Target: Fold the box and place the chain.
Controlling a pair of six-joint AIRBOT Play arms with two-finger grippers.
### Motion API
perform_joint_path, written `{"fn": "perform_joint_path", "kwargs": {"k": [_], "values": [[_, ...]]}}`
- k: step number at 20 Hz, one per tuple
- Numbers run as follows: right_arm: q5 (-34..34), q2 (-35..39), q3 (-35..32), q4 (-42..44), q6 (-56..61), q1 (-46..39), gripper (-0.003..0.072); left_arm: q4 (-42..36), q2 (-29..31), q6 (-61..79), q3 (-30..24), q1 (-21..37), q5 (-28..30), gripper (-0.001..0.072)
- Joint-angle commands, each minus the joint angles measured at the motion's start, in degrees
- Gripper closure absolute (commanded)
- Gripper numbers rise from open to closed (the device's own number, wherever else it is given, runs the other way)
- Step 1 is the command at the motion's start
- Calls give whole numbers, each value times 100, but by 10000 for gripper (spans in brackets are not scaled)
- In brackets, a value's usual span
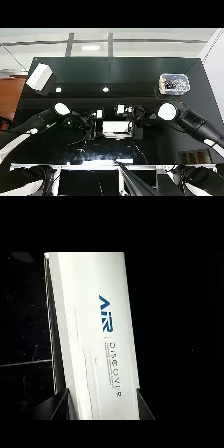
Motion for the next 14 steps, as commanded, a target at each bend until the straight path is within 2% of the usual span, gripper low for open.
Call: {"fn": "perform_joint_path", "kwargs": {"k": [1,6,14], "values": [[22,-2,74,-20,44,9,220,2,0,11,-2,-2,-2,218],[358,-2,74,-20,214,9,221,2,0,11,-2,-2,-2,218],[212,-4,72,-20,212,9,221,2,0,11,-2,-2,-2,218]]}}
